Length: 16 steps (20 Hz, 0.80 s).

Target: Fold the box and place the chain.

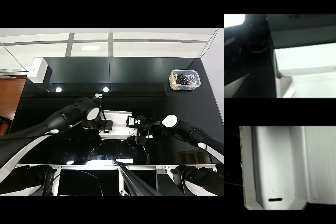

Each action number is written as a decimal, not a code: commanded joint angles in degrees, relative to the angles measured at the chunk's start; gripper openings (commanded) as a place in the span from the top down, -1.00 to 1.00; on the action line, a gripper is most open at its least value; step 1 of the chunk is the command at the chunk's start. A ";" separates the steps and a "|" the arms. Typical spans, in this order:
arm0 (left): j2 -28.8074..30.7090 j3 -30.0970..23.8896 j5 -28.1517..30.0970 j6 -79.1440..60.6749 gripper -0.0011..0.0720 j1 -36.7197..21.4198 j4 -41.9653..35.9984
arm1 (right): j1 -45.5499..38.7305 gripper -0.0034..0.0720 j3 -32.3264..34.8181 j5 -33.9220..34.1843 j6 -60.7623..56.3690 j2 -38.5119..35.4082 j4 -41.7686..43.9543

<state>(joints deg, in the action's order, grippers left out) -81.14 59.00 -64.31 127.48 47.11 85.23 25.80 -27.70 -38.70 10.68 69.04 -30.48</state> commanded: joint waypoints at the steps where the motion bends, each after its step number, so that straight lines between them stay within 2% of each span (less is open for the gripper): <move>1: -1.64 1.62 -0.24 5.73 -0.57 2.73 2.78 | 0.02 -0.33 0.02 -0.02 0.02 -0.02 0.00; 3: -2.25 1.62 -0.28 5.70 -0.37 3.10 2.56 | 0.02 -0.33 0.02 -0.02 0.02 -0.02 0.00; 13: -4.20 1.73 0.59 5.73 -0.31 3.26 1.05 | 0.02 -0.33 0.02 -0.02 0.00 -0.02 0.00; 14: -4.20 1.73 0.66 5.70 0.07 3.26 1.05 | 0.02 -0.33 0.02 -0.02 0.02 -0.02 0.00; 15: -4.20 1.73 0.92 5.70 0.20 3.28 0.98 | 0.02 -0.33 0.02 -0.02 0.00 -0.02 0.00; 16: -4.20 1.73 1.18 5.70 0.20 3.28 0.57 | 0.02 -0.33 0.02 -0.02 0.00 -0.02 0.00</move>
